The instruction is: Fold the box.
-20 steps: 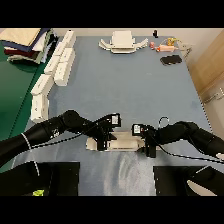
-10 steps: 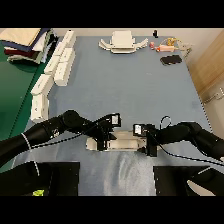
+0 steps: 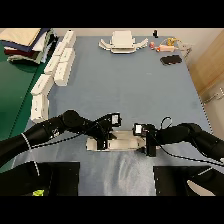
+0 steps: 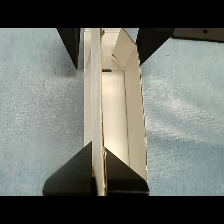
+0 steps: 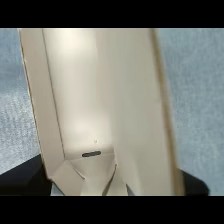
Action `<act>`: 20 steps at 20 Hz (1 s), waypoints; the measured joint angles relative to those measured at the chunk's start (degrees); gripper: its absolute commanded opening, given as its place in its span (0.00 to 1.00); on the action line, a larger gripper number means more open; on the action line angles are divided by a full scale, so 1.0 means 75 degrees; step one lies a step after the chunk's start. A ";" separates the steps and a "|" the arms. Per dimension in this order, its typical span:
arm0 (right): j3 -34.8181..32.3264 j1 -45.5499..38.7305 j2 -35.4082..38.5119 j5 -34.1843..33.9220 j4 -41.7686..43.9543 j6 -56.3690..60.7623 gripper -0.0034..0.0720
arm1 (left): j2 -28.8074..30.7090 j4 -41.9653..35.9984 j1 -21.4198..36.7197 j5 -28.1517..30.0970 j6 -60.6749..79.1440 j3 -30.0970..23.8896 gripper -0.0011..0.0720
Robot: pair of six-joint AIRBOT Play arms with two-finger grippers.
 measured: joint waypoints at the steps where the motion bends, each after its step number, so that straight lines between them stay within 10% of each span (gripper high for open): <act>1: -0.0026 0.0000 -0.0012 0.0026 0.0038 0.0000 0.95 | 0.0006 0.0000 0.0000 0.0003 0.0000 0.0000 0.03; 10: -0.0326 0.0015 -0.0035 0.0344 0.0154 -0.0146 0.72 | 0.0006 0.0000 0.0000 0.0012 0.0000 0.0000 0.03; 15: -0.0353 0.0015 -0.0026 0.0385 0.0160 -0.0189 0.72 | 0.0006 -0.0003 0.0000 0.0012 0.0000 0.0000 0.03; 20: -0.0361 0.0015 0.0239 0.0388 0.0134 -0.0195 0.93 | 0.0006 -0.0003 0.0000 0.0012 -0.0003 0.0000 0.03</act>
